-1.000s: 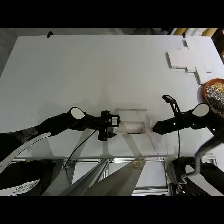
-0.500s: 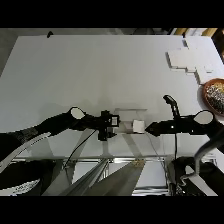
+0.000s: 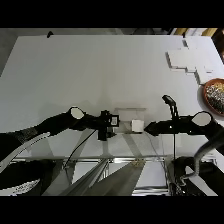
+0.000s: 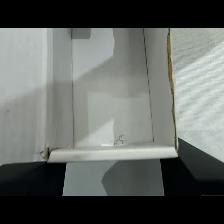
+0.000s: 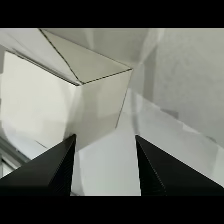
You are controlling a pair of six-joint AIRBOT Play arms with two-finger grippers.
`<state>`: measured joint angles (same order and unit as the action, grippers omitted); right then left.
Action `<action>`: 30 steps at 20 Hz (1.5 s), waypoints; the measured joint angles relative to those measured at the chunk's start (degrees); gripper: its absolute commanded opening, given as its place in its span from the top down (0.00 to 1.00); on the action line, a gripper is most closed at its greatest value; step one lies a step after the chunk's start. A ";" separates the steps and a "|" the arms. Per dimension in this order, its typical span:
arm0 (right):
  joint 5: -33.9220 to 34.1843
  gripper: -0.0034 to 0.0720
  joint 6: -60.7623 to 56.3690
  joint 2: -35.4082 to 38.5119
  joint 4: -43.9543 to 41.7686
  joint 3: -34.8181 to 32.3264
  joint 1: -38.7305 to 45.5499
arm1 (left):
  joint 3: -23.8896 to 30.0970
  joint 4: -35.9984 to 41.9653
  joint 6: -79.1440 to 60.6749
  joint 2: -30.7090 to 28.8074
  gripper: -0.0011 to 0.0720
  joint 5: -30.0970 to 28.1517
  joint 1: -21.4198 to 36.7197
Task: Fold the box and place the chain.
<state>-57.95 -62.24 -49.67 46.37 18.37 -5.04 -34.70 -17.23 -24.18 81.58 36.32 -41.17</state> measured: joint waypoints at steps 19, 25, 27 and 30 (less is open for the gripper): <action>0.39 0.31 -5.05 -4.28 3.80 8.35 -10.99 | 0.00 0.04 0.15 0.04 0.45 -0.07 -0.04; 5.57 0.34 -15.06 -7.82 7.19 9.73 -16.46 | 0.00 0.00 0.17 0.02 0.45 0.07 0.02; 6.40 0.36 -19.43 -8.24 9.53 10.97 -17.03 | 0.00 0.15 0.17 0.02 0.45 -0.20 0.02; 7.48 0.36 -26.01 -8.70 14.32 13.03 -18.86 | 0.00 0.35 0.00 0.02 0.45 -0.83 0.04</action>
<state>-50.48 -88.25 -58.37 60.69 31.40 -23.90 -34.70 -16.88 -24.18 81.60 35.48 -41.12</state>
